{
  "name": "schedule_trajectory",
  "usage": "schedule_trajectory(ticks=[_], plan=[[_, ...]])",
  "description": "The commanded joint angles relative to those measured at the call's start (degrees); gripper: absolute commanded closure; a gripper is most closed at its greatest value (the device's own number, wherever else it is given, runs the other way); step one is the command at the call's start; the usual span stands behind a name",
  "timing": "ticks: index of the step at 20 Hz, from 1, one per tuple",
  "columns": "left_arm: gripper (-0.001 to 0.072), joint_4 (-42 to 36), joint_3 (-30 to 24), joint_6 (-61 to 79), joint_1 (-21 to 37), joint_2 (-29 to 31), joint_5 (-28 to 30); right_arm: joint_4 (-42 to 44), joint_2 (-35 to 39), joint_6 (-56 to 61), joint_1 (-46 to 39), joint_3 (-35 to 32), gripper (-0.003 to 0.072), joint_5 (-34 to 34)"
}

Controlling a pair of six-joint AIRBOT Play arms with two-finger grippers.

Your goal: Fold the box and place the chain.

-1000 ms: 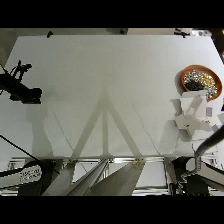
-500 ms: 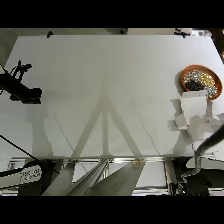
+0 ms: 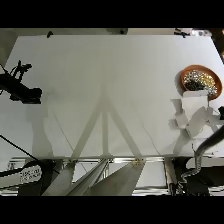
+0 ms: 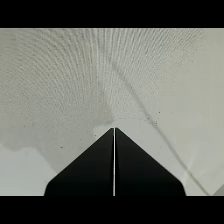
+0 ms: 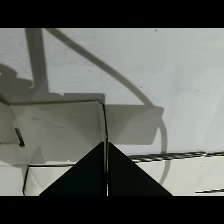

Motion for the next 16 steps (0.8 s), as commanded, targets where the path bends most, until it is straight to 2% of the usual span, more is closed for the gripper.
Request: schedule_trajectory(ticks=[1,3,9,12,16], plan=[[0.0697,0.0,0.0,0.0,0.0,0.0,0.0,2.0,0.2,-3.4,1.4,0.1,0.0675,4.8],[0.0697,0.0,0.0,0.0,0.0,0.0,0.0,6.5,2.7,-5.7,2.8,0.0,0.0676,6.5],[0.0697,0.0,0.0,0.0,0.0,0.0,0.0,27.6,14.6,-8.6,9.8,-1.4,0.0678,10.3],[0.0697,0.0,0.0,0.0,0.0,0.0,0.0,33.4,19.9,-8.3,16.5,-7.6,0.0678,9.0],[0.0697,0.0,0.0,0.0,0.0,0.0,0.0,46.3,26.5,-8.1,25.1,-21.1,0.0678,1.8]])
